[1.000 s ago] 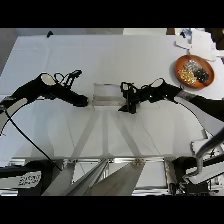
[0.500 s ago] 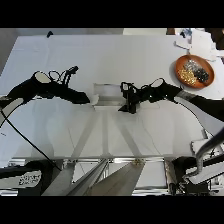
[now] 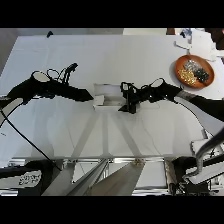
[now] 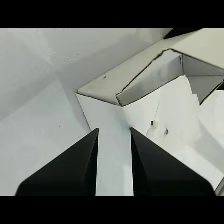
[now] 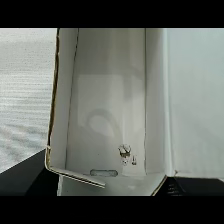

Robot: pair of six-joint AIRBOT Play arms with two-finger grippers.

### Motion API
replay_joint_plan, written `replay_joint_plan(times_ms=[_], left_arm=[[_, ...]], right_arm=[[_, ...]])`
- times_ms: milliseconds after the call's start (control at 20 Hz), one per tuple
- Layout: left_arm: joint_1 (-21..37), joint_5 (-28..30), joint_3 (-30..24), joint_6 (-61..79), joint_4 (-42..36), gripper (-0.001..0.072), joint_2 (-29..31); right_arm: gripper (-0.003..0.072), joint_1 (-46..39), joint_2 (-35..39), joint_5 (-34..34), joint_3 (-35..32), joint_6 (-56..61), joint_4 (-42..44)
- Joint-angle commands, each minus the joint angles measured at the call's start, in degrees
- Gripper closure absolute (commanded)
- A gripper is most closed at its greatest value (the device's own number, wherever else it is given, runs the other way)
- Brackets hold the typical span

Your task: Fold the box and place the chain.

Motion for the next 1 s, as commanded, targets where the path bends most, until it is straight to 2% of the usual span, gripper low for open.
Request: replay_joint_plan(times_ms=[0, 250, 350, 400, 600, 850, 900, 950], left_arm=[[0.0, 0.6, 0.0, 0.0, -0.4, 0.0475, 0.0], [-0.1, 0.6, 0.0, 1.0, -0.4, 0.0473, 0.0], [-0.7, 0.7, 0.0, 1.5, -0.6, 0.0365, -0.1], [-0.9, 0.8, 0.0, 1.5, -0.7, 0.0357, -0.1], [-2.2, 1.2, 0.0, 1.4, -1.2, 0.0357, -1.1], [-3.7, 3.1, 0.0, 1.2, -6.8, 0.0347, -3.5], [-4.0, 4.6, 0.0, 1.1, -6.8, 0.0285, -3.5], [-4.2, 5.6, 0.0, 1.0, -6.8, 0.0274, -3.5]], right_arm=[[0.0322, 0.0, 0.0, 0.0, 0.0, 0.0, 0.0], [0.0322, 0.0, 0.0, 0.0, 0.0, 0.0, 0.0], [0.0322, 0.0, 0.0, 0.0, 0.0, 0.0, 0.0], [0.0322, 0.0, 0.0, 0.0, 0.0, 0.0, 0.0], [0.0322, 0.0, 0.0, 0.0, 0.0, 0.0, 0.0], [0.0322, 0.0, 0.0, 0.0, 0.0, 0.0, 0.0], [0.0322, 0.0, 0.0, 0.0, 0.0, 0.0, 0.0], [0.0322, 0.0, 0.0, 0.0, 0.0, 0.0, 0.0]])
